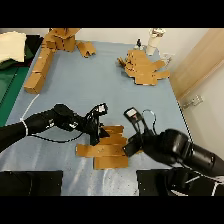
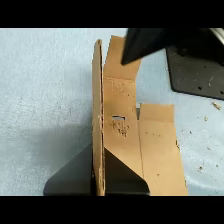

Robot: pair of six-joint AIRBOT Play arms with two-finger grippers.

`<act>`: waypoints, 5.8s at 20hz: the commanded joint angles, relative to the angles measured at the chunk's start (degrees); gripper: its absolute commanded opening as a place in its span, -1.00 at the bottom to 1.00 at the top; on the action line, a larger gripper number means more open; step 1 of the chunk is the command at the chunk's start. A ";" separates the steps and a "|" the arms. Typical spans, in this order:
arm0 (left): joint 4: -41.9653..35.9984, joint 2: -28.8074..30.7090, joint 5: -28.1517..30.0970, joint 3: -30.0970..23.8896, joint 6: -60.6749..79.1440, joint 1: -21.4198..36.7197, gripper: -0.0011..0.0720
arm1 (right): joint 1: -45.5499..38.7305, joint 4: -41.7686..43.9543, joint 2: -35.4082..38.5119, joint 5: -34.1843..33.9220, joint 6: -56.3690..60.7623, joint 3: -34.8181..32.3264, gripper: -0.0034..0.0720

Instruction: Fold the box.

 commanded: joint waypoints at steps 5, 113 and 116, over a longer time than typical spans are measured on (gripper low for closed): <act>0.09 0.02 -2.95 -0.09 -0.79 -0.17 -0.94 | 16.92 -8.87 -1.68 -6.60 5.97 -2.25 -0.90; 1.73 0.13 -0.35 -0.04 -4.96 -0.17 -0.94 | -24.94 47.65 -11.78 15.76 -96.91 -9.81 1.00; 1.73 0.13 -0.35 -0.04 -4.96 -0.17 -0.93 | -24.94 47.34 -11.80 15.76 -96.91 -9.84 1.00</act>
